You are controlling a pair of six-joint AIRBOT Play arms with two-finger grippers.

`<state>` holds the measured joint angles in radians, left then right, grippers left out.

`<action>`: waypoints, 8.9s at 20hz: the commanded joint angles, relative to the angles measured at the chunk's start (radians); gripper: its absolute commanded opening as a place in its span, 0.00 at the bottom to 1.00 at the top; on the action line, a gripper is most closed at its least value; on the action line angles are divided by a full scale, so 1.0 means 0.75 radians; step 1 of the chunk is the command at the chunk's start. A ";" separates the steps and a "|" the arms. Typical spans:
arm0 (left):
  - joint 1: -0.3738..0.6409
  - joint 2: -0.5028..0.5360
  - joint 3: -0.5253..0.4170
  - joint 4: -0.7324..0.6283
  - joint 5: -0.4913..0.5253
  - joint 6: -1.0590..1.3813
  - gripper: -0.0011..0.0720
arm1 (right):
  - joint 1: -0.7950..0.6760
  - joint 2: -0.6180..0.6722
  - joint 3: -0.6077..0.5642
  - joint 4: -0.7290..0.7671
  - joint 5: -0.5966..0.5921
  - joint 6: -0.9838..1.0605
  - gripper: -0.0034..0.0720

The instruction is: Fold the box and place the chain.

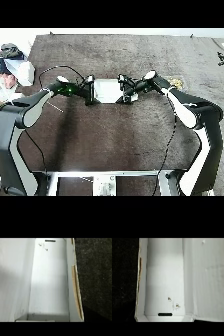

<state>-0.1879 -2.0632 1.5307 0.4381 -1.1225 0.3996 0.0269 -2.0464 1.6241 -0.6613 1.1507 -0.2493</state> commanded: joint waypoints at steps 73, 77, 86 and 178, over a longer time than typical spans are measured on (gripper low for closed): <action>0.001 -0.001 0.001 0.002 0.006 0.000 0.50 | -0.009 0.054 -0.001 0.218 -0.345 0.199 0.03; 0.001 -0.001 0.001 0.002 0.006 0.000 0.50 | -0.009 0.054 -0.001 0.218 -0.343 0.198 0.03; 0.001 -0.001 0.001 0.002 0.006 0.001 0.50 | -0.038 0.297 0.000 0.185 -0.172 0.252 0.03; 0.001 -0.001 0.001 -0.002 0.006 -0.009 0.50 | -0.173 0.142 -0.135 0.164 0.085 1.411 0.54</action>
<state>-0.1871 -2.0628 1.5314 0.4370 -1.1187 0.3931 -0.1101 -1.9423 1.4979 -0.5606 1.2037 0.8097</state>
